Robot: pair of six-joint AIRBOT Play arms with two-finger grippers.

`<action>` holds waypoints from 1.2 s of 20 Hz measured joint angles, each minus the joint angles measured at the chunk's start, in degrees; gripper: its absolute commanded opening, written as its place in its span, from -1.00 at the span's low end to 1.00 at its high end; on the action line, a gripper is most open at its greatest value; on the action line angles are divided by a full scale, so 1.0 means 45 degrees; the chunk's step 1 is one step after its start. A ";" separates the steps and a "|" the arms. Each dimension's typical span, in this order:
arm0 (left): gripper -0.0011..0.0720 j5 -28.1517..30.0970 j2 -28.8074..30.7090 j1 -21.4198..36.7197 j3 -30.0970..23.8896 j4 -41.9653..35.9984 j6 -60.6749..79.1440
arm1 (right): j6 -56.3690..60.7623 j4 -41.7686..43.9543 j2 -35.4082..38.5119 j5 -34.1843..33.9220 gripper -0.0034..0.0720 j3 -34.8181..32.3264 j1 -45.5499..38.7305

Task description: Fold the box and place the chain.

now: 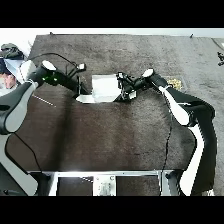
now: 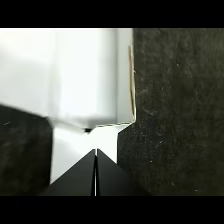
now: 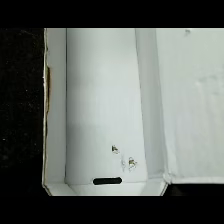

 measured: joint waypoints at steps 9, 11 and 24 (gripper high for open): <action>-0.95 0.1977 0.2798 0.1190 -0.1807 0.1044 -0.6193 | -0.0010 -0.0015 0.0000 0.0000 0.52 0.0000 0.0000; -0.95 0.2191 0.2997 0.1622 -0.2433 0.1005 -0.7281 | -0.0010 -0.0015 -0.0005 0.0005 0.52 0.0000 0.0000; -0.94 0.3871 0.2977 0.2404 -0.5017 -0.0083 -1.1069 | -0.0010 -0.0019 0.0000 0.0010 0.52 0.0000 0.0000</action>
